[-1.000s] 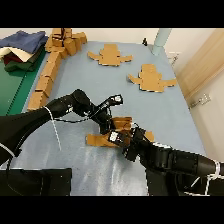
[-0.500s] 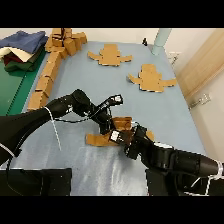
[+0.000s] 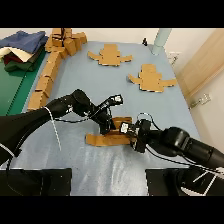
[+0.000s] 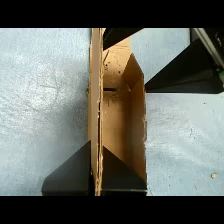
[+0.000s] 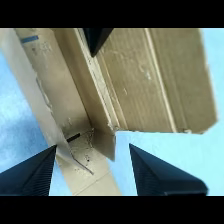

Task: Fold the box.

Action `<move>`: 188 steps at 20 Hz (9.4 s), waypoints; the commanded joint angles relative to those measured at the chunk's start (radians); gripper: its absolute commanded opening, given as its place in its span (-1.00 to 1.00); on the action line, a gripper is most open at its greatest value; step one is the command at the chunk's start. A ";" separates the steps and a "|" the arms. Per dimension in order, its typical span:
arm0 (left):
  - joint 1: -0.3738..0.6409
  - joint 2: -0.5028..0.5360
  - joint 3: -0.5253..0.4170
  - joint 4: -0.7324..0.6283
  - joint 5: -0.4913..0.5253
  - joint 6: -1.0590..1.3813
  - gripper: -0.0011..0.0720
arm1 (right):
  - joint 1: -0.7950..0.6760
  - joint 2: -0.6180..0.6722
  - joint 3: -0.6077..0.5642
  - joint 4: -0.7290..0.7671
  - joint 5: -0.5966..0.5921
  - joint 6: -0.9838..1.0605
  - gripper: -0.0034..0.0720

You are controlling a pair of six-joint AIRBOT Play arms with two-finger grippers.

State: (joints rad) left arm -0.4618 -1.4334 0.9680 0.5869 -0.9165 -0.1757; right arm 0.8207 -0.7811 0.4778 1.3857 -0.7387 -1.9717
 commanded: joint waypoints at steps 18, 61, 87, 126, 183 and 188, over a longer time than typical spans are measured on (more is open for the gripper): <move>0.000 0.000 0.000 0.000 0.000 0.000 -0.93 | -0.349 -0.247 0.040 0.724 -0.097 -0.859 1.00; 0.000 0.000 0.000 0.000 0.000 0.000 -0.93 | -0.348 -0.277 0.040 0.686 -0.073 -0.864 0.44; 0.172 0.111 0.028 0.285 -0.046 -0.405 0.84 | -0.348 -0.277 0.040 0.686 -0.074 -0.864 0.44; -0.031 0.005 -0.157 -0.085 0.287 -0.973 -0.94 | -0.348 -0.277 0.040 0.686 -0.074 -0.864 0.44; -0.038 0.279 -0.433 -0.238 0.315 0.293 -0.36 | -0.348 -0.277 0.040 0.686 -0.074 -0.864 0.44; -0.055 0.254 -0.433 -0.259 0.326 0.319 -0.37 | -0.348 -0.277 0.040 0.686 -0.074 -0.864 0.44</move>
State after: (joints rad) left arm -0.5079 -1.1709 0.5346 0.3408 -0.6025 0.1303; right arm 0.4728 -1.0580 0.5175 2.0716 -0.8127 -2.8357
